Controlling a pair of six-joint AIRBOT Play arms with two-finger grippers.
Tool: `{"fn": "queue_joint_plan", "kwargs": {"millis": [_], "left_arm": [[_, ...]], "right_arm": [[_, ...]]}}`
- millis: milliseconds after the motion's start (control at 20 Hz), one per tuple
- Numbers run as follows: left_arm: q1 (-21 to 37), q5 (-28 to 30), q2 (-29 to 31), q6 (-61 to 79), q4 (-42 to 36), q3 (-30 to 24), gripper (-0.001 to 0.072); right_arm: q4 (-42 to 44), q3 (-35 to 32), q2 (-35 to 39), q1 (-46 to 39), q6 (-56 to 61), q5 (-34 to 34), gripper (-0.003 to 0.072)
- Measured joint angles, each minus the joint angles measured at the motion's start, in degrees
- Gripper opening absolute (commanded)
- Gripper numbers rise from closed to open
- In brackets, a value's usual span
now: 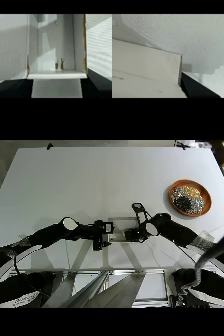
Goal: Fold the box and place the chain.
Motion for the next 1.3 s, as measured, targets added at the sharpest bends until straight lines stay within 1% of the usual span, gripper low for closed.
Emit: {"fn": "queue_joint_plan", "kwargs": {"millis": [100, 150, 200, 250, 450, 500, 600, 800, 850, 1100, 1300], "left_arm": [[0.00, 0.00, 0.00, 0.00, -0.02, 0.00, 0.0073], [0.00, 0.00, 0.02, 0.00, -0.04, 0.00, 0.0073], [0.00, -0.02, 0.00, -0.02, -0.04, 0.00, 0.0073], [0.00, -0.02, 0.00, -0.02, -0.04, 0.00, 0.0073], [0.00, -0.02, 0.00, -0.15, -0.07, 0.00, 0.0073], [0.00, -0.07, 0.02, -0.24, -0.20, 0.00, 0.0073], [0.00, -0.07, 0.00, -0.09, -0.04, 0.00, 0.0073], [0.00, 0.00, 0.00, -0.09, -0.09, 0.00, 0.0073], [0.00, 0.07, 0.02, -0.13, -0.15, 0.00, 0.0073], [0.00, -0.02, 0.00, -0.04, -0.11, 0.02, 0.0073], [-0.02, -0.11, 0.00, -0.02, -0.13, 0.02, 0.0073]], "right_arm": [[-0.39, 0.20, -0.04, 0.00, 0.07, 0.04, 0.0364], [-0.66, 0.26, -0.07, 0.00, 0.09, 0.02, 0.0346], [-0.98, 0.31, -0.07, 0.00, 0.24, 0.00, 0.0280], [-1.68, 0.39, -0.07, 0.02, 0.76, 0.09, 0.0250], [-3.91, 0.48, -0.07, 0.02, 2.12, 0.44, 0.0059], [-4.13, 0.50, -0.07, 0.02, 2.51, 0.48, 0.0070], [-4.48, 0.55, -0.07, 0.02, 2.60, 0.20, 0.0300], [-5.16, 2.10, -0.24, 0.11, 2.80, 1.09, 0.0302], [-6.86, 2.93, -0.28, 0.07, 2.51, 0.39, 0.0302], [-9.57, 6.01, -0.11, 0.04, 2.78, 7.23, 0.0301], [-10.86, 6.82, -0.28, 0.09, 2.89, 9.42, 0.0282]]}}
